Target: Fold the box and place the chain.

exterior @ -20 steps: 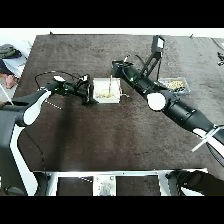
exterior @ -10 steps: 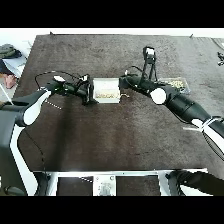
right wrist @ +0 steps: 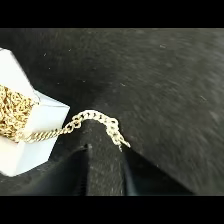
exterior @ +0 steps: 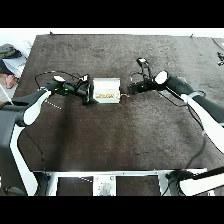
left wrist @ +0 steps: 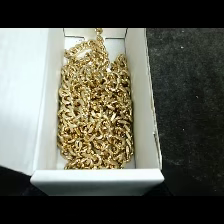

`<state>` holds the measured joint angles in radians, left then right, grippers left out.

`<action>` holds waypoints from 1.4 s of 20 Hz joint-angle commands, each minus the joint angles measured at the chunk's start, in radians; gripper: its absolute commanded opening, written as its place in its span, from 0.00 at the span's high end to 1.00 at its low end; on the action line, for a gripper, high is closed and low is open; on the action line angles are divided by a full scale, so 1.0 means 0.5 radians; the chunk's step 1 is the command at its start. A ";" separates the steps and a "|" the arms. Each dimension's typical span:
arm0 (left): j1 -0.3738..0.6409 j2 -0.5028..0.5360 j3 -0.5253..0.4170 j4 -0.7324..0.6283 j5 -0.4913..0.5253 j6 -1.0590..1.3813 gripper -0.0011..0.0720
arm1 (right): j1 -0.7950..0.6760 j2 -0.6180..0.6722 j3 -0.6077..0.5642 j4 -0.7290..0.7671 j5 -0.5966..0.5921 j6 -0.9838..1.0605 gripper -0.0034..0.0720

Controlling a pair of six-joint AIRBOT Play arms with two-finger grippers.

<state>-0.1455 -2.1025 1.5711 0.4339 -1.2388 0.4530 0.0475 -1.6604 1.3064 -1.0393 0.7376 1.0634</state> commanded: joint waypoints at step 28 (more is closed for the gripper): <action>0.002 0.001 -0.001 0.000 0.002 0.000 0.43 | 0.479 0.202 0.400 0.007 0.156 -0.195 0.63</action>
<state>-0.1455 -2.1025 1.5711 0.4339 -1.2385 0.4530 0.2382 -1.5604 1.5055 -1.0428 0.8726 0.9546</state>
